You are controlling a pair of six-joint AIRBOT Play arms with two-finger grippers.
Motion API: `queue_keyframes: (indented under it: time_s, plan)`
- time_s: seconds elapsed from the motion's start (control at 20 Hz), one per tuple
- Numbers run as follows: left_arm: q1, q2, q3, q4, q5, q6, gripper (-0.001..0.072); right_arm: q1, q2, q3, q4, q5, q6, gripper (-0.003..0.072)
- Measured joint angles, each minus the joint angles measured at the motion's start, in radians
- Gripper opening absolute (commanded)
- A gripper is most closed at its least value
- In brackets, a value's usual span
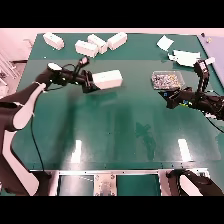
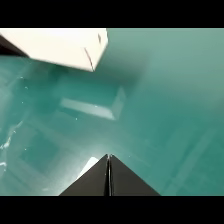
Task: Fold the box and place the chain.
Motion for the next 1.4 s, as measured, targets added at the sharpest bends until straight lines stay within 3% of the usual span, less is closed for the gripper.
queue_keyframes:
  time_s: [0.3,0.5,0.7,1.0,1.15,1.4]
  plan:
    - [0.116,0.11,-0.011,0.024,0.045,-0.216,0.0013,0.0,0.0,0.0,0.0,0.0,0.038,0.0006]
    - [0.175,0.219,-0.09,0.029,0.136,-0.302,0.0013,0.0,0.0,0.0,0.0,0.0,0.048,0.0005]
    - [0.199,0.385,-0.27,0.024,0.333,-0.335,0.0013,0.0,0.0,0.0,0.0,-0.001,0.064,0.0005]
    - [0.207,0.631,-0.607,-0.059,0.712,-0.349,0.0014,0.0,0.0,0.0,0.001,-0.001,0.075,0.0006]
    - [0.209,0.693,-0.745,-0.079,0.84,-0.352,0.0014,0.0,0.0,0.0,0.003,-0.001,0.076,0.0005]
    - [0.209,0.724,-0.898,-0.11,0.965,-0.354,0.0015,0.0,0.0,-0.001,0.008,-0.001,0.078,0.0006]
